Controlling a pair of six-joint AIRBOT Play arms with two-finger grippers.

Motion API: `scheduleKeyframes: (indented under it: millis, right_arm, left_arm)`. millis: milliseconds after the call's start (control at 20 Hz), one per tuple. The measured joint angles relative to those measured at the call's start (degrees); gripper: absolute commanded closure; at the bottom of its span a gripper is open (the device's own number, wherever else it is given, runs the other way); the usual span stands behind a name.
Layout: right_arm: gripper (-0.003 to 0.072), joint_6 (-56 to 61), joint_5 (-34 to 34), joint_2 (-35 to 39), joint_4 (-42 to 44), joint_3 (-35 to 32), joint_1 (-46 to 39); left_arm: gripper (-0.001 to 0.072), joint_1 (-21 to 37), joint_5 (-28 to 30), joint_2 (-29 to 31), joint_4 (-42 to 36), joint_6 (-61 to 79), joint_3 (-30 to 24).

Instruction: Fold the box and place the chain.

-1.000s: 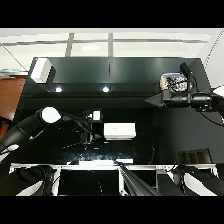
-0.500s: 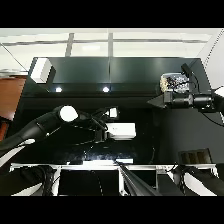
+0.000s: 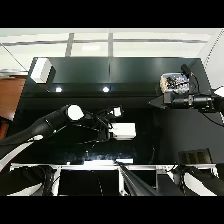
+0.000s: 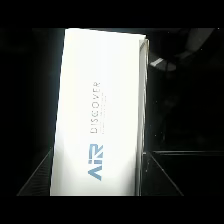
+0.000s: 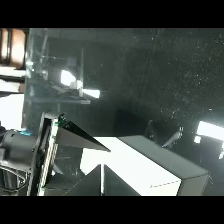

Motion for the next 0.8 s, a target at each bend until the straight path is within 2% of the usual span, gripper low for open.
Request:
scheduleKeyframes:
  millis: [450, 650, 700, 800]
  right_arm:
    - [0.0657, 0.0, -0.11, 0.0, -0.09, 0.0, 0.0]
    - [0.0657, 0.0, -0.13, 0.0, -0.07, 0.0, 0.0]
    - [0.0658, 0.0, -0.13, 0.0, -0.07, 0.0, 0.0]
    - [0.0657, 0.0, -0.11, 0.0, -0.07, 0.0, 0.0]
  left_arm:
    - [0.0001, -0.22, 1.18, -2.23, 0.07, -0.2, 0.04]
    - [0.0012, -2.05, 2.82, -4.11, 1.44, -1.01, 0.07]
    - [0.0051, -2.4, 3.39, -4.52, 1.77, -1.57, 0.04]
    - [0.029, -2.73, 4.07, -5.05, 2.36, -2.73, 0.11]
